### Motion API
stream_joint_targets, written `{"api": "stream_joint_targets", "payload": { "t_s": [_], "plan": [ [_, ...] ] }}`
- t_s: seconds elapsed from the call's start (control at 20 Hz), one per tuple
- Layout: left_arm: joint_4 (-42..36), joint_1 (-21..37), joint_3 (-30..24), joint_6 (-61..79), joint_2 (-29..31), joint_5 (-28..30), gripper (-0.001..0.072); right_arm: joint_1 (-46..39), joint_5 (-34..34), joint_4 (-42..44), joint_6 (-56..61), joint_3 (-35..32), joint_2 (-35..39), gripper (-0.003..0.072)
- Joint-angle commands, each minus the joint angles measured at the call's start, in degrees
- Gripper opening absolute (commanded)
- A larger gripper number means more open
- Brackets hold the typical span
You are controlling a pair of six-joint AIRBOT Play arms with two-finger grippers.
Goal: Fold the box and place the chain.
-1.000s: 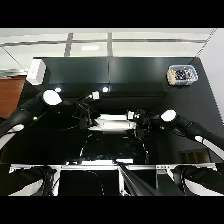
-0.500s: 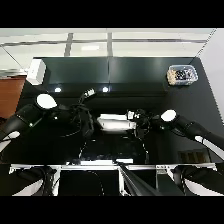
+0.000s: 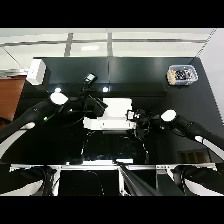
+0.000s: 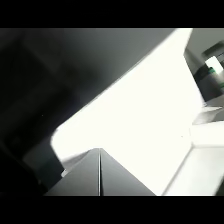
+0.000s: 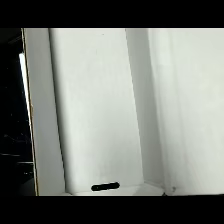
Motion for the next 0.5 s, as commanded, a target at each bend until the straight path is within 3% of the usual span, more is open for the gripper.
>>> {"api": "stream_joint_targets", "payload": {
  "t_s": [0.0, 0.15, 0.35, 0.45],
  "plan": [
    [13.7, 0.1, 6.3, -11.2, -7.2, -8.0, 0.0023, 0.0, 0.0, 0.0, 0.0, 0.0, 0.0, 0.0481],
    [20.5, 0.1, 8.9, -15.1, -10.1, -16.5, 0.0023, 0.0, 0.0, 0.0, 0.0, 0.0, 0.0, 0.0481],
    [20.6, 0.8, 11.2, -14.9, -10.0, -18.3, 0.0023, 0.0, 0.0, 0.0, 0.0, 0.0, 0.0, 0.0482],
    [22.3, 2.9, 13.9, -15.7, -7.4, -22.0, 0.0022, 0.0, 0.0, 0.0, 0.0, 0.0, 0.0, 0.0481]
  ]
}}
